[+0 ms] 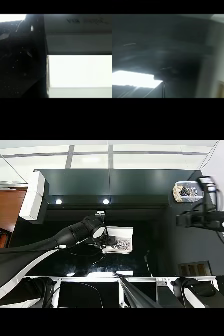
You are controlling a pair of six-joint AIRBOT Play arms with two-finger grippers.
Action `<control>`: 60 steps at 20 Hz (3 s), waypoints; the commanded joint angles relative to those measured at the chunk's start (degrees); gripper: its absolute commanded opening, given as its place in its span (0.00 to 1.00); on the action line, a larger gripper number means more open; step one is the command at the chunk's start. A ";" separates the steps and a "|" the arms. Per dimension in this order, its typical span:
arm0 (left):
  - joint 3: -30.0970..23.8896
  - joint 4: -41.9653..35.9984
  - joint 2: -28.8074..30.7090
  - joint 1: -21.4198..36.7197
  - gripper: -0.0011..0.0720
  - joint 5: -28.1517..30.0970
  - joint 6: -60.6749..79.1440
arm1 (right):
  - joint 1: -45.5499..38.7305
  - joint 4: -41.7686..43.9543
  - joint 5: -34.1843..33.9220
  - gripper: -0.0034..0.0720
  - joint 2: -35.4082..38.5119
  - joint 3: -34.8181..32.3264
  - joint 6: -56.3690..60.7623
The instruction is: Fold the box and place the chain.
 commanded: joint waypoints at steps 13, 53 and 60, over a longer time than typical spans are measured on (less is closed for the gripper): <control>0.02 -0.68 0.02 0.22 0.05 0.44 -0.20 | 5.44 28.46 -10.40 0.06 1.25 -15.54 -11.52; -28.89 -46.88 20.17 30.36 0.99 9.57 150.86 | 5.44 26.75 -10.45 0.06 1.25 -15.56 -11.23; -23.28 -54.01 9.20 28.50 0.99 9.25 157.65 | 5.44 27.36 -8.26 0.06 1.25 -15.56 -11.23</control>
